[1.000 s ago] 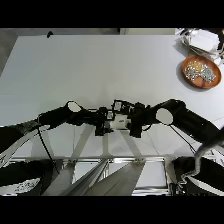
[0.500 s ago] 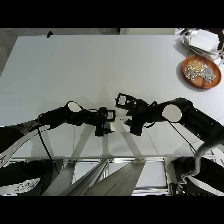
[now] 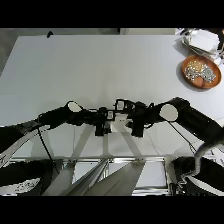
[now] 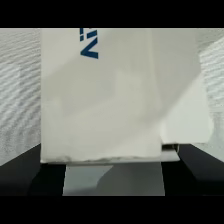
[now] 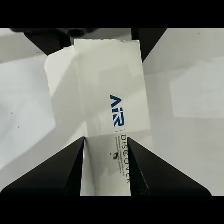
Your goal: Fold the box and place the chain.
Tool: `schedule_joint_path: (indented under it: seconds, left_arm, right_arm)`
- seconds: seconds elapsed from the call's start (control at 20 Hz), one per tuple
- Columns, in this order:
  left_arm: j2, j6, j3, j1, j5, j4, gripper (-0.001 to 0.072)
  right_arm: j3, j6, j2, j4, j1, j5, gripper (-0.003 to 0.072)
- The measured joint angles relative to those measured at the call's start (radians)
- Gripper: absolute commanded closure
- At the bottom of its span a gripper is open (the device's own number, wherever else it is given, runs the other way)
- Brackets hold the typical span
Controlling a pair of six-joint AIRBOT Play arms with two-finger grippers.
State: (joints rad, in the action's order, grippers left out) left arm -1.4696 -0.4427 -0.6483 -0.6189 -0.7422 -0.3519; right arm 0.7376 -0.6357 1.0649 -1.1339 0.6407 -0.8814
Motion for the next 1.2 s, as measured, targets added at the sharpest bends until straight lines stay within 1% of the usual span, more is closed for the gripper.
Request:
schedule_joint_path:
  seconds: [0.1, 0.15, 0.9, 1.2]
  left_arm:
    - [0.0, 0.001, 0.0, 0.0, 0.003, 0.002, 0.05]
    - [0.0, 0.001, 0.0, 0.0, 0.003, 0.002, 0.05]
    - [0.0, -0.002, 0.0, 0.001, 0.0, -0.003, 0.05]
    - [0.0, -0.002, 0.0, 0.001, -0.002, -0.003, 0.05]
  right_arm:
    - [0.0, -0.009, 0.001, -0.008, 0.0, 0.014, 0.0436]
    - [0.0, -0.012, 0.001, -0.01, 0.0, 0.02, 0.0468]
    - [0.0, -0.021, -0.01, 0.002, 0.0, 0.068, 0.0467]
    - [0.0, -0.021, 0.029, 0.008, 0.007, 0.064, 0.0467]
